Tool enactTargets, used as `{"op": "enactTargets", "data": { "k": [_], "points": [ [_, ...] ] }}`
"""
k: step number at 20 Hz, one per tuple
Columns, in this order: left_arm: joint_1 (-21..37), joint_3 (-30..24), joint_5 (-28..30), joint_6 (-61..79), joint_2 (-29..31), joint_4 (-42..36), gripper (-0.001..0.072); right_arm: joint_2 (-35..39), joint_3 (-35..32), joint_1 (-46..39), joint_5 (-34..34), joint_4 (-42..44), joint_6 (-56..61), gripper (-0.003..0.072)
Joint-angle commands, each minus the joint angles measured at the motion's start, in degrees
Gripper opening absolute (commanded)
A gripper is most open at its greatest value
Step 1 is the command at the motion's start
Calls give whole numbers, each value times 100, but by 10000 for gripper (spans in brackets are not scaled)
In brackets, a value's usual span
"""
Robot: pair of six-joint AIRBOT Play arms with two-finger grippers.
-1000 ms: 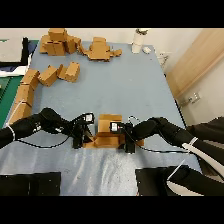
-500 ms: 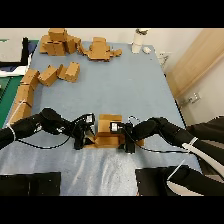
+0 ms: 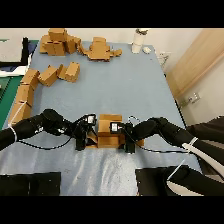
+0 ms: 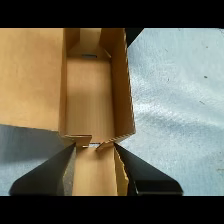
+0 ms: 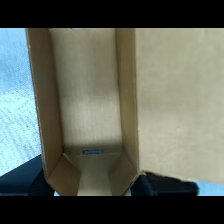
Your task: Fold the box.
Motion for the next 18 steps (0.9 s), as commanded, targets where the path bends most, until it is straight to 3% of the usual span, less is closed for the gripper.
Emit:
{"op": "enactTargets", "data": {
  "k": [1,2,3,4,18],
  "points": [
    [-20,-4,61,-24,-4,-61,345,-4,-2,0,4,2,4,536],
    [-20,-4,105,-24,-4,-66,328,-4,-2,0,4,2,4,536],
    [-22,-4,118,-22,-4,-63,197,-4,-2,0,4,2,4,536],
    [-33,-4,116,-22,-4,-83,177,-4,-2,0,4,2,4,535],
    [-313,2,433,321,-203,-944,176,-4,-2,0,4,2,4,536]
  ]
}}
